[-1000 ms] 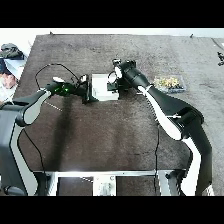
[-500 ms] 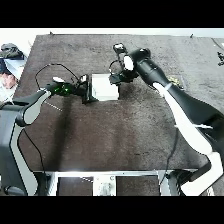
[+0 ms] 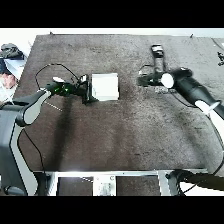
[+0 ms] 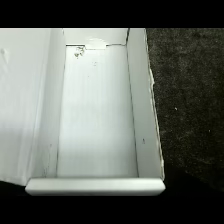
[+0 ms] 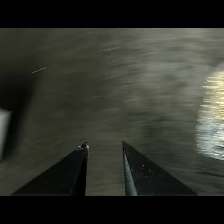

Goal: Fold the box and place the chain.

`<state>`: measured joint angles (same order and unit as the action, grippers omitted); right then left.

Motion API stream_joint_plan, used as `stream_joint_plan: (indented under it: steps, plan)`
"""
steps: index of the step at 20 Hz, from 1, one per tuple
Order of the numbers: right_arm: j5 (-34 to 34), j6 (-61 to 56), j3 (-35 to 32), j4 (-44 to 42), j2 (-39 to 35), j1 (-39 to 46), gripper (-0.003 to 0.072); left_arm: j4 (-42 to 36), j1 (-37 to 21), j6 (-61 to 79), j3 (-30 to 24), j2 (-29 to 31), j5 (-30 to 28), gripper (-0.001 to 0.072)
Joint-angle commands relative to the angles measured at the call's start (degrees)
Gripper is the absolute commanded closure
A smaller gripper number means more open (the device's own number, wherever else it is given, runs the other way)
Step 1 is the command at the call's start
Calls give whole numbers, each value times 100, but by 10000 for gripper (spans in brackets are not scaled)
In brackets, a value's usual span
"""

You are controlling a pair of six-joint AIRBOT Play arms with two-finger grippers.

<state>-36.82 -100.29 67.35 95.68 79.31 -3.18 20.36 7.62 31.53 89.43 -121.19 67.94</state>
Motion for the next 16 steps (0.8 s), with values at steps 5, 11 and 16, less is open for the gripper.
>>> stream_joint_plan:
  steps: [5,11,16]
  plan:
    - [-616,1589,365,-1366,586,1674,412,0,-4,2,4,0,2,434]
    - [-1801,1978,1825,-1209,1873,1832,412,0,-4,2,4,0,0,433]
    - [-1978,2020,2240,-1169,2358,1827,412,0,-4,2,2,0,0,434]
